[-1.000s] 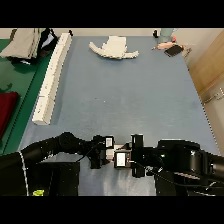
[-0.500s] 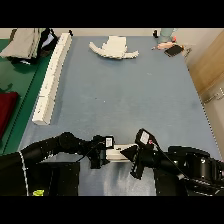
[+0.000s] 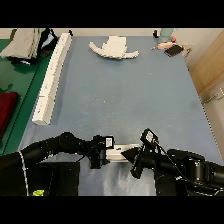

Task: Fold the box.

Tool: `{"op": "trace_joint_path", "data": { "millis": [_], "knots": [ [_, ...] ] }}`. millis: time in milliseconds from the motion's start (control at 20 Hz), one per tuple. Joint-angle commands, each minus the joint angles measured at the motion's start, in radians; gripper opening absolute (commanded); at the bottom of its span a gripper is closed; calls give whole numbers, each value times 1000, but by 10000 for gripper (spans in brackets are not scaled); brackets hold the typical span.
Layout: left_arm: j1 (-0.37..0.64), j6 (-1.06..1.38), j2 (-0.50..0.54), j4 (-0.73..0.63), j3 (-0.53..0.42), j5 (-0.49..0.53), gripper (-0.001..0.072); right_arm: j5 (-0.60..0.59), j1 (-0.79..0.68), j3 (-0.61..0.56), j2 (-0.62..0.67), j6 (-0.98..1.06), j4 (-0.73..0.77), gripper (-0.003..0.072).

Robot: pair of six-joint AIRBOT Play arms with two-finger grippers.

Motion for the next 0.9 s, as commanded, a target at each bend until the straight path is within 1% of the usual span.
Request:
{"op": "trace_joint_path", "data": {
  "millis": [0,200,850],
  "knots": [
    [0,0,0,0,0,0,407,-61,0,-6,-64,11,-13,4],
    [0,0,0,0,0,0,407,-74,3,-6,-113,11,-11,4],
    [0,0,0,0,0,0,407,-47,27,-32,-129,11,8,5]
  ]
}}
